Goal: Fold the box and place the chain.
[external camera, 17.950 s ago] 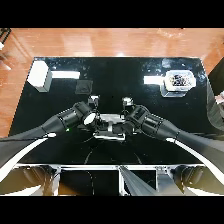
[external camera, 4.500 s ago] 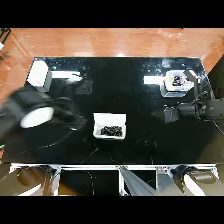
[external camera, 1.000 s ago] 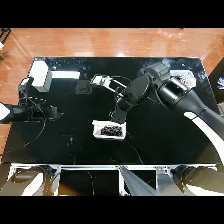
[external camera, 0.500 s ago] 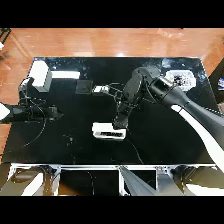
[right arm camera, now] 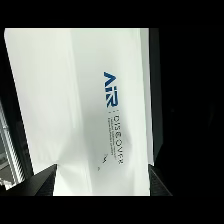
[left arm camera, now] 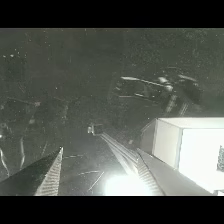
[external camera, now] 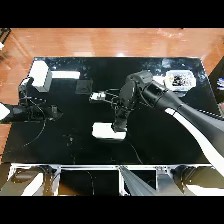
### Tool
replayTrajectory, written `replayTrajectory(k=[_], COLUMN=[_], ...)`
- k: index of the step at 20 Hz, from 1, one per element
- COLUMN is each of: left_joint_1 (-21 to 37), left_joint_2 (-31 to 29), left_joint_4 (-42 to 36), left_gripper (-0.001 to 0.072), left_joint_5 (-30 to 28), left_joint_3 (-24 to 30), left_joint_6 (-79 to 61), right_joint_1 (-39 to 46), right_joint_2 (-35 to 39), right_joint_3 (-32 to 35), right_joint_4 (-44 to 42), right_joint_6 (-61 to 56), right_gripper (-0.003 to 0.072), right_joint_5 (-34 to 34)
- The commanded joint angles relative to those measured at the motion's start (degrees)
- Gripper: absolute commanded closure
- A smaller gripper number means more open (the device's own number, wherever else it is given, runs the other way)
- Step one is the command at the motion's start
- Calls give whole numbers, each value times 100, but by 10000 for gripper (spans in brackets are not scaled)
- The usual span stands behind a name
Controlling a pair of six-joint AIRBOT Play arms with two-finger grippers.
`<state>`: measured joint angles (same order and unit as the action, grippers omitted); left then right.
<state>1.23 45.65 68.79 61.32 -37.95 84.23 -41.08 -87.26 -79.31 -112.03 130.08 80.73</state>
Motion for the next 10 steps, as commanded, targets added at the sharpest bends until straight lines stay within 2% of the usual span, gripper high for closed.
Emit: replayTrajectory(k=[1,10], left_joint_1=[7,142], left_joint_2=[4,4], left_joint_4=[2,2], left_gripper=[146,146], left_joint_5=[-9,-15], left_joint_3=[2,2], left_joint_6=[4,2], right_joint_1=[-162,-404], right_joint_2=[-7,236], right_joint_3=[0,114], right_joint_4=[363,564], right_joint_6=[-203,-684], right_gripper=[-16,-16], right_joint_5=[-232,85])
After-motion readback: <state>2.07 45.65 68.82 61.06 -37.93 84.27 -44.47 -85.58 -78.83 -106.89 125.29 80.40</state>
